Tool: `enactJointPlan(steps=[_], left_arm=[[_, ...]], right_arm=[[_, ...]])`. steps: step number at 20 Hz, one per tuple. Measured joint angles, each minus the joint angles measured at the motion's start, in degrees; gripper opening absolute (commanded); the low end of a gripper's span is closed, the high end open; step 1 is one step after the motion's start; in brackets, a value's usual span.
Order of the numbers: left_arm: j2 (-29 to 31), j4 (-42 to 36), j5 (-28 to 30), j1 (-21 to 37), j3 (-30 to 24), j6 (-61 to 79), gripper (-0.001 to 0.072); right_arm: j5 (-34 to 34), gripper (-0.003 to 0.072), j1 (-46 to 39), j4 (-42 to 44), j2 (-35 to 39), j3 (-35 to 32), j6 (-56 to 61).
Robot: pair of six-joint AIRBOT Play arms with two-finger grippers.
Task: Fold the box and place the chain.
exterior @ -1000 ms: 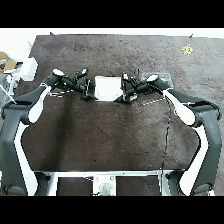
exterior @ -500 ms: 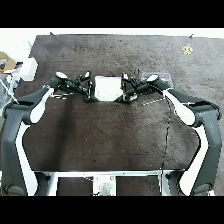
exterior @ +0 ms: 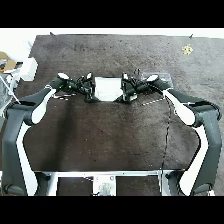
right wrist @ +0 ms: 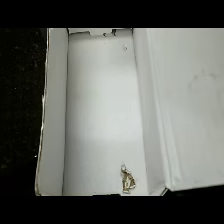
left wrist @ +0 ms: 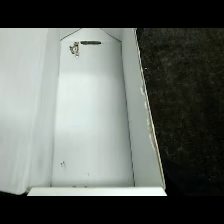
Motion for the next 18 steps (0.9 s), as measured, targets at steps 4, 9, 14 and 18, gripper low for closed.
enactJointPlan(steps=[4, 9, 14, 18], left_arm=[[0.0, 0.1, 0.2, -0.1, 0.0, -1.1, 0.0714], [0.0, 0.7, 1.2, -0.1, 0.0, -3.2, 0.0452], [0.0, 1.0, 1.2, -0.1, 0.0, -4.3, 0.0284], [0.0, 1.3, 1.3, -0.1, 0.0, -4.7, 0.0285]], right_arm=[[0.0, 0.0497, 0.0, 0.0, 0.0, 0.0, 0.0], [0.0, 0.0497, 0.0, 0.0, 0.0, 0.0, 0.1], [0.0, 0.0497, 0.0, 0.0, 0.0, 0.0, 0.0], [0.0, 0.0497, 0.0, 0.0, 0.0, 0.0, 0.0]])
